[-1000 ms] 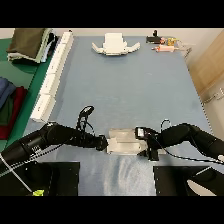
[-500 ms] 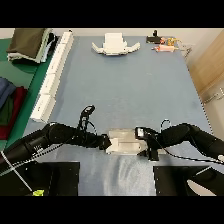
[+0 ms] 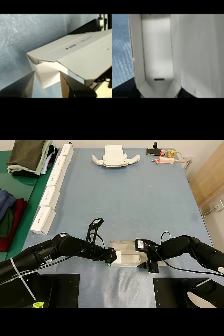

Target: Fold the box.

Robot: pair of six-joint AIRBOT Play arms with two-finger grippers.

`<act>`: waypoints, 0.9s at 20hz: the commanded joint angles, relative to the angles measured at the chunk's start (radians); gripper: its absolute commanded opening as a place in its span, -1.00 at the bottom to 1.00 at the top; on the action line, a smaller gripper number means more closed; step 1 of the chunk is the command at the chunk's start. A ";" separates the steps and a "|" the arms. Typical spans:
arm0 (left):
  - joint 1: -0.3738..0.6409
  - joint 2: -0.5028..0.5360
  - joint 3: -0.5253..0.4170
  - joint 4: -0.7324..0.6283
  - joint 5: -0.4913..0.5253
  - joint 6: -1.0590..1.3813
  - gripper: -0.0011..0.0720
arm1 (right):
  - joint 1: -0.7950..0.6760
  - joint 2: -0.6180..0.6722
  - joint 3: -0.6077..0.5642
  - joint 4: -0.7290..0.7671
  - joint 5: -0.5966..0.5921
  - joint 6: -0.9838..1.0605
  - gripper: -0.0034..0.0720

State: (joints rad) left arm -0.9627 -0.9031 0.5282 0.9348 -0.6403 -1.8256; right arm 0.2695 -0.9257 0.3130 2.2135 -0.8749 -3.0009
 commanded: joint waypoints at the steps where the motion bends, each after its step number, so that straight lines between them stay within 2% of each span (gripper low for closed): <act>1: -0.051 -0.032 0.060 0.205 -0.052 -0.215 0.29 | 0.000 0.000 0.000 0.000 0.000 0.000 0.47; 5: -0.116 -0.100 0.122 0.311 -0.107 -0.325 0.29 | 0.000 0.000 0.000 0.000 0.000 0.000 0.47; 12: -0.157 -0.198 0.227 0.441 -0.214 -0.467 0.29 | 0.000 0.000 0.000 0.000 0.000 0.000 0.47; 18: -0.203 -0.304 0.304 0.482 -0.290 -0.530 0.29 | 0.000 0.000 0.000 0.000 0.000 0.000 0.47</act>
